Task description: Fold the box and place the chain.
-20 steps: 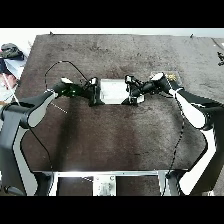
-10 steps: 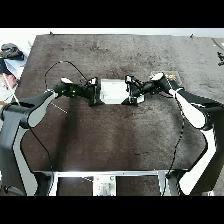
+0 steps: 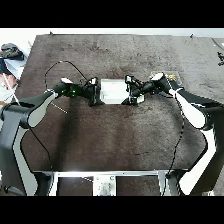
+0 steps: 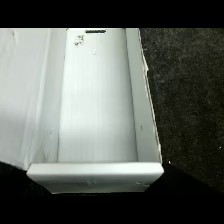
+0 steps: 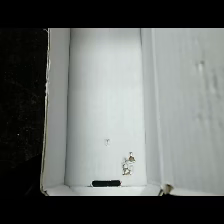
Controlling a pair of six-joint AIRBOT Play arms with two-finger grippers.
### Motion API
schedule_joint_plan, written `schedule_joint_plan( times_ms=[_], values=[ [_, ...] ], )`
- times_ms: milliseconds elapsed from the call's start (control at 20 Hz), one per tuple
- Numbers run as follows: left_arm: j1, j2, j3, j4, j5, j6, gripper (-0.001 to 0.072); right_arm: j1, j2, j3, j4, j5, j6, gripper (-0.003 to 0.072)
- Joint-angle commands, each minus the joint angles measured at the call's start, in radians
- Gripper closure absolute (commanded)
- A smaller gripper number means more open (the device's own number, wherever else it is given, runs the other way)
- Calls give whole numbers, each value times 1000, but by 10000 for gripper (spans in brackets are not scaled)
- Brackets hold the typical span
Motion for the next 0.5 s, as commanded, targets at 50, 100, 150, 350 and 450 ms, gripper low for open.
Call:
schedule_joint_plan(
  times_ms=[50,100,150,350,450],
  values=[
    [0,0,0,-1,2,-1,504,1,0,1,0,0,0,163],
    [0,0,0,-1,3,0,504,1,0,1,0,0,0,163],
    [0,0,0,-1,3,0,504,1,0,1,0,0,0,164],
    [0,0,0,-1,2,-1,504,1,0,1,0,-8,0,164],
    [0,0,0,-1,6,0,504,1,0,1,0,-8,0,164]
  ],
)
